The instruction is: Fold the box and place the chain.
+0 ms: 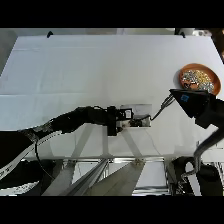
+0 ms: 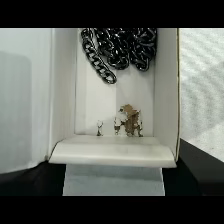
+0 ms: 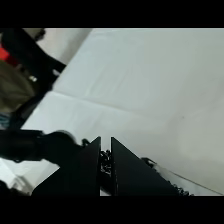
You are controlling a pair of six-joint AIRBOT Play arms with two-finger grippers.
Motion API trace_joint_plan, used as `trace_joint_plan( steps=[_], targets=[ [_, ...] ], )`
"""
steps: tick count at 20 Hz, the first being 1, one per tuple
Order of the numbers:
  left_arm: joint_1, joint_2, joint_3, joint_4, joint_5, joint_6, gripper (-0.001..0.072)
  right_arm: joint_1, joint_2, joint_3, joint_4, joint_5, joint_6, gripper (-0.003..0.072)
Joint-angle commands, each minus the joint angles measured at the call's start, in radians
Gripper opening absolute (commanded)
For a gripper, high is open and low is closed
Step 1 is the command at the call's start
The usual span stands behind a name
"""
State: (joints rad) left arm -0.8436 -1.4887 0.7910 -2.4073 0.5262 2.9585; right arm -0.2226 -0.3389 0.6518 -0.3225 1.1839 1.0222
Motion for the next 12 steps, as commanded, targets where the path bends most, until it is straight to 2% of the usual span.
trace_joint_plan(
  steps=[1,7,8,12],
  targets=[
    [0.000,0.000,0.001,0.000,0.000,0.000,0.0255,-0.001,0.013,0.013,0.164,0.065,-0.043,0.0018],
    [0.000,0.000,0.001,0.000,0.000,0.000,0.0255,0.000,0.012,0.013,0.237,0.063,-0.063,0.0018],
    [0.000,0.000,0.001,0.000,0.000,0.000,0.0255,0.006,0.011,0.013,0.215,0.062,-0.063,0.0018],
    [0.000,0.000,0.001,0.000,0.000,0.000,0.0255,0.098,-0.005,-0.005,-0.027,0.037,-0.058,0.0018]
  ],
)
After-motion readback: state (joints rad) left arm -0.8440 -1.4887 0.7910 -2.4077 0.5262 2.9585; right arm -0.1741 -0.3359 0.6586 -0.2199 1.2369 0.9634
